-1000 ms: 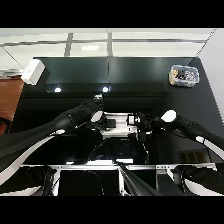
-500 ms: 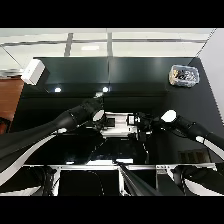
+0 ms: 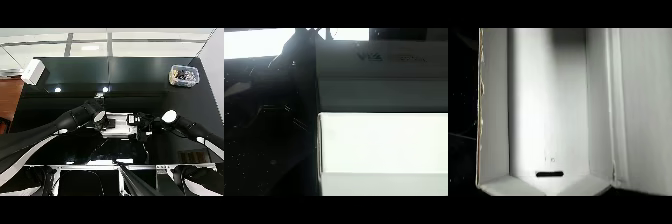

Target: Fold the box and place the chain.

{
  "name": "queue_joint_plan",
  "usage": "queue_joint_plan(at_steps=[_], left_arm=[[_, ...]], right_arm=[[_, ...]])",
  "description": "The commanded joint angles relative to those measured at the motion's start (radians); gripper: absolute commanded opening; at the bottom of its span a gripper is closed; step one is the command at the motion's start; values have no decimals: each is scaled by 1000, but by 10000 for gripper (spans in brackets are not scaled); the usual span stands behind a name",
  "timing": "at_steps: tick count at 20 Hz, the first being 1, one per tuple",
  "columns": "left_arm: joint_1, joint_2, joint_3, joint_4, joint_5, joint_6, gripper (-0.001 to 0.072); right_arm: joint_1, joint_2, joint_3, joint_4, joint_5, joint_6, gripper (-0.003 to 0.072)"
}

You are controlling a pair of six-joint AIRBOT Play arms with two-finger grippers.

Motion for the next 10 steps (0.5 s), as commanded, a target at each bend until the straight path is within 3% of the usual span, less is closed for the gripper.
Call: queue_joint_plan(at_steps=[1,4,7,8,9,10], left_arm=[[-1,0,0,5,-22,0,27],[-1,0,0,4,-21,2,27],[-1,0,0,3,-21,2,28],[-1,0,0,3,-21,2,27],[-1,0,0,3,-21,2,28],[-1,0,0,0,-21,2,27]], right_arm=[[0,57,1,-42,40,50,670],[-1,104,1,-136,47,58,669],[-1,105,1,-133,47,58,664],[-1,105,1,-133,54,58,442],[-1,105,1,-134,63,58,294],[-1,105,1,-130,67,58,227]])
